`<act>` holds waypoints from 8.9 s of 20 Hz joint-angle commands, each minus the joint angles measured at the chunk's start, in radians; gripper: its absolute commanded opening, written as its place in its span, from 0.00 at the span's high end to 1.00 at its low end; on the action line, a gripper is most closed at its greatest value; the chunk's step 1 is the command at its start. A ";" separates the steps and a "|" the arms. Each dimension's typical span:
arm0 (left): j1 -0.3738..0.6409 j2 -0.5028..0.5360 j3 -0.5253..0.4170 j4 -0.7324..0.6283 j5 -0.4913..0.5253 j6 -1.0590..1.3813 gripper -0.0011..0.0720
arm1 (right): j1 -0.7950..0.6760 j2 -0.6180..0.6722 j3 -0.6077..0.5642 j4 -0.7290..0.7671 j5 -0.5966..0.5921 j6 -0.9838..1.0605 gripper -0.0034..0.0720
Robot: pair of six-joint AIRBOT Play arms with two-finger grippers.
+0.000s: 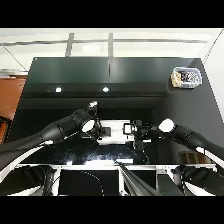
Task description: Fold the box and place the chain.
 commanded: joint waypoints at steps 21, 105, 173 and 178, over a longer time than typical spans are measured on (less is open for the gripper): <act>-0.012 -0.029 0.029 0.096 -0.061 -0.009 0.94 | 0.032 0.163 0.002 -0.213 -0.016 0.209 0.21; -0.010 -0.030 0.029 0.078 -0.021 -0.008 0.94 | 0.238 -0.020 0.320 -0.746 0.264 2.317 0.56; -0.027 -0.058 0.084 0.156 -0.114 -0.057 0.95 | 0.269 -0.164 0.469 -0.896 0.401 2.539 0.60; -0.026 -0.058 0.084 0.156 -0.114 -0.057 0.95 | 0.191 0.080 0.469 -0.896 0.495 2.338 0.60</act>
